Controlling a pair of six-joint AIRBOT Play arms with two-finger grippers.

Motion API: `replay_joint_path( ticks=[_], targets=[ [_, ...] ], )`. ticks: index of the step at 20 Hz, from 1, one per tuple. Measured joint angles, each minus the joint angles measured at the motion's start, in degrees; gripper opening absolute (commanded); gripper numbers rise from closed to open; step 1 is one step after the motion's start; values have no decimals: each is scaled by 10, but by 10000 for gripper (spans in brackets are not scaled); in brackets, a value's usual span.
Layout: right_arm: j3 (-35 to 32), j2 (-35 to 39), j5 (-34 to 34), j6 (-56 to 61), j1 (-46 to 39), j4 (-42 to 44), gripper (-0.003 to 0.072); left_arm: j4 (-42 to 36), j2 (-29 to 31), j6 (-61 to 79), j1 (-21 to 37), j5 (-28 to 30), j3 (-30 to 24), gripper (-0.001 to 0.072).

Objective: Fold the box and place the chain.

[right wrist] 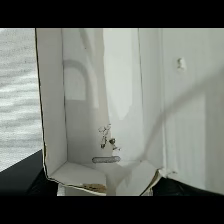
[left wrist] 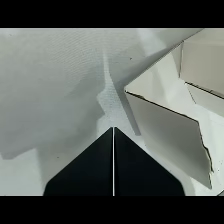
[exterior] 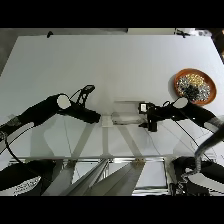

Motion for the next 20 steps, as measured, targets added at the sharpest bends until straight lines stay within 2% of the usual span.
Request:
replay_joint_path(
  ticks=[20],
  targets=[
    [0, 0, 0, 0, 0, 0, 409, -66, -14, 50, -38, 47, 0, 7]
  ],
)
